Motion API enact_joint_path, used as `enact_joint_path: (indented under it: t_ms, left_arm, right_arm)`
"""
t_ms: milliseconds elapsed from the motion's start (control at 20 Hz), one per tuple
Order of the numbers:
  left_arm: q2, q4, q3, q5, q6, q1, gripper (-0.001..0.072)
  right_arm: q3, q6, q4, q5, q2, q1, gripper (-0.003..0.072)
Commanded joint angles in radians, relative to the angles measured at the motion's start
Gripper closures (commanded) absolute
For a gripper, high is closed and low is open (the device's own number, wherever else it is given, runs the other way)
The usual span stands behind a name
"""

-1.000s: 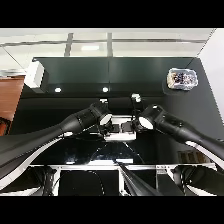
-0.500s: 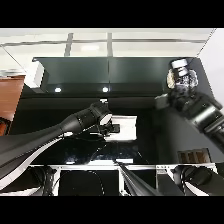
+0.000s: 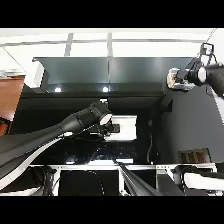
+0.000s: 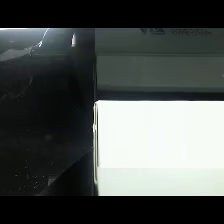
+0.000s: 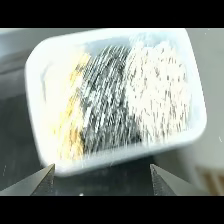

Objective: Fold the box and place the chain.

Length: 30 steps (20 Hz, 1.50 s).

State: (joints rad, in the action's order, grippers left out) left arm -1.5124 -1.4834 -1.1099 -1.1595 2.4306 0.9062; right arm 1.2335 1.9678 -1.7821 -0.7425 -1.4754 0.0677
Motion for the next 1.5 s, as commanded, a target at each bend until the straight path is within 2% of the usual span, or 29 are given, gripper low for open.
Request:
enact_joint_path:
  t_ms: [0, 50, 150, 500, 550, 600, 650, 850, 1150, 1350, 1450]
  left_arm:
    - [0.000, -0.001, 0.000, 0.000, 0.000, -0.008, 0.0682]
    - [0.000, -0.001, 0.000, 0.001, 0.000, -0.008, 0.0681]
    - [0.000, 0.000, 0.000, 0.001, 0.000, -0.008, 0.0682]
    - [0.000, 0.001, 0.000, -0.001, 0.000, -0.008, 0.0681]
    - [0.000, 0.003, 0.000, -0.001, 0.000, -0.008, 0.0682]
    - [0.000, 0.004, 0.000, -0.002, 0.000, -0.008, 0.0681]
    - [0.000, 0.004, 0.000, -0.002, 0.000, -0.008, 0.0682]
    - [0.000, 0.003, 0.000, -0.001, 0.000, -0.008, 0.0682]
    - [0.000, 0.003, 0.000, -0.001, 0.000, -0.008, 0.0682]
    - [0.000, 0.003, 0.000, -0.001, 0.000, -0.008, 0.0682]
    - [0.000, 0.003, 0.000, -0.002, 0.000, -0.008, 0.0682]
  right_arm:
    - [0.326, -0.084, 0.114, -0.212, -0.269, 0.057, 0.0088]
    - [0.378, -0.088, 0.114, -0.244, -0.317, 0.057, 0.0126]
    - [0.418, -0.087, 0.114, -0.268, -0.372, 0.057, 0.0126]
    - [0.418, -0.089, 0.124, -0.239, -0.428, 0.057, 0.0131]
    - [0.419, -0.089, 0.127, -0.239, -0.427, 0.057, 0.0323]
    - [0.430, -0.093, 0.132, -0.254, -0.422, 0.057, 0.0572]
    - [0.445, -0.116, 0.133, -0.268, -0.414, 0.057, 0.0657]
    - [0.494, -0.249, 0.132, -0.312, -0.311, 0.057, 0.0676]
    - [0.495, -0.338, 0.143, -0.350, -0.072, 0.056, 0.0676]
    - [0.492, -0.453, 0.312, -0.434, 0.092, 0.056, 0.0676]
    - [0.456, -0.523, 0.429, -0.443, 0.194, 0.052, 0.0676]
